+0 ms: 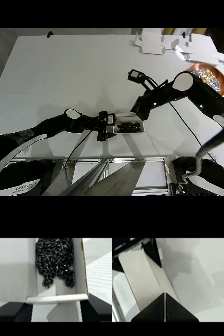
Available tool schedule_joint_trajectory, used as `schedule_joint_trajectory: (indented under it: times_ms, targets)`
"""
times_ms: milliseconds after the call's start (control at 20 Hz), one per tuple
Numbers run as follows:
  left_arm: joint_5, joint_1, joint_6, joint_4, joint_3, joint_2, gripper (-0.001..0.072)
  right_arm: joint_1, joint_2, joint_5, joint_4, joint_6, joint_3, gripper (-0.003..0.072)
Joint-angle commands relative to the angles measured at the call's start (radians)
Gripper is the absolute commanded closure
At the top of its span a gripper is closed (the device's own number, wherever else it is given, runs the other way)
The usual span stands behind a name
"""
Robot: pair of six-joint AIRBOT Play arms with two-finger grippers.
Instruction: Fold the box and place the chain.
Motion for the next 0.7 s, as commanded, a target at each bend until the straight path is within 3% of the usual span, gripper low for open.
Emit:
schedule_joint_trajectory:
  times_ms: [0, 350, 400, 550, 650]
  targets:
    - [0.000, 0.000, 0.000, 0.000, 0.000, 0.000, 0.0575, 0.021, 0.014, -0.002, -0.011, -0.100, -0.072, 0.0668]
    - [0.000, 0.000, 0.000, 0.000, 0.000, 0.000, 0.0575, 0.148, 0.143, -0.082, -0.027, -0.167, -0.177, 0.0660]
    - [0.000, 0.000, 0.000, 0.000, 0.000, 0.000, 0.0575, 0.149, 0.143, -0.083, -0.029, -0.169, -0.180, 0.0589]
    - [0.000, 0.000, 0.000, 0.000, 0.000, 0.000, 0.0575, 0.149, 0.143, -0.084, -0.039, -0.169, -0.183, 0.0488]
    - [0.000, 0.000, 0.000, 0.000, 0.000, 0.001, 0.0575, 0.149, 0.159, -0.090, -0.060, -0.169, -0.190, 0.0485]
